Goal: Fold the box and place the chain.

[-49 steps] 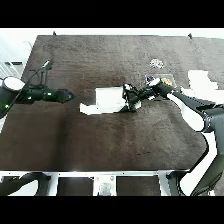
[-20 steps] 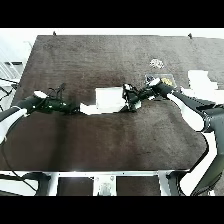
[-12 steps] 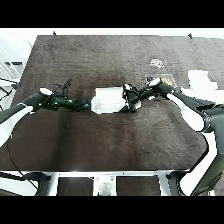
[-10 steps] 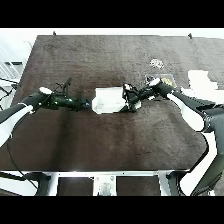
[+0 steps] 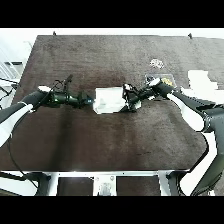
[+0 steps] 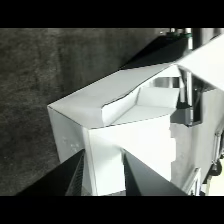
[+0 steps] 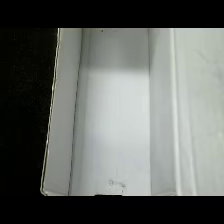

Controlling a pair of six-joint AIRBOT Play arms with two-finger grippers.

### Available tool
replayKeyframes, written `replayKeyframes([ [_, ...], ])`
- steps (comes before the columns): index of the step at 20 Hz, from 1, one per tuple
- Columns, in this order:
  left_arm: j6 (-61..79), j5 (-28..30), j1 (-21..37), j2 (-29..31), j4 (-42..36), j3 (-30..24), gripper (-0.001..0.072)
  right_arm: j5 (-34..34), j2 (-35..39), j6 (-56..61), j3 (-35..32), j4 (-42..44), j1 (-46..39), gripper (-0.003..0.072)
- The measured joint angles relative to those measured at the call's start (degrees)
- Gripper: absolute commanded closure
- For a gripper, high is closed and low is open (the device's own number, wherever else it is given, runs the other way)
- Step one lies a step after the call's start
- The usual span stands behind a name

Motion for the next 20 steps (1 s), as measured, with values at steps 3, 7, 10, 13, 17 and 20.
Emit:
replayKeyframes([
  [3,0.1,-0.5,0.0,0.0,-0.3,0.1,0.0396,0.0,0.0,0.0,0.0,0.0,0.0,0.0114],
  [7,0.0,-0.8,0.0,0.0,-0.4,0.1,0.0397,0.0,0.0,0.0,0.0,0.0,0.0,0.0114],
  [10,-1.1,-1.2,0.0,0.0,-0.2,0.1,0.0396,0.0,0.0,0.0,0.0,0.0,0.0,0.0115],
  [13,-3.0,-1.3,-0.5,0.0,1.0,0.1,0.0395,0.0,0.0,0.0,0.0,0.0,0.0,0.0114],
  [17,-6.1,-0.5,-2.1,0.1,4.3,1.9,0.0395,0.0,0.0,0.0,0.0,0.0,0.0,0.0114],
  [20,-10.8,-0.2,-3.7,0.1,9.5,4.0,0.0395,0.0,0.0,0.0,0.0,0.0,0.0,0.0114],
])
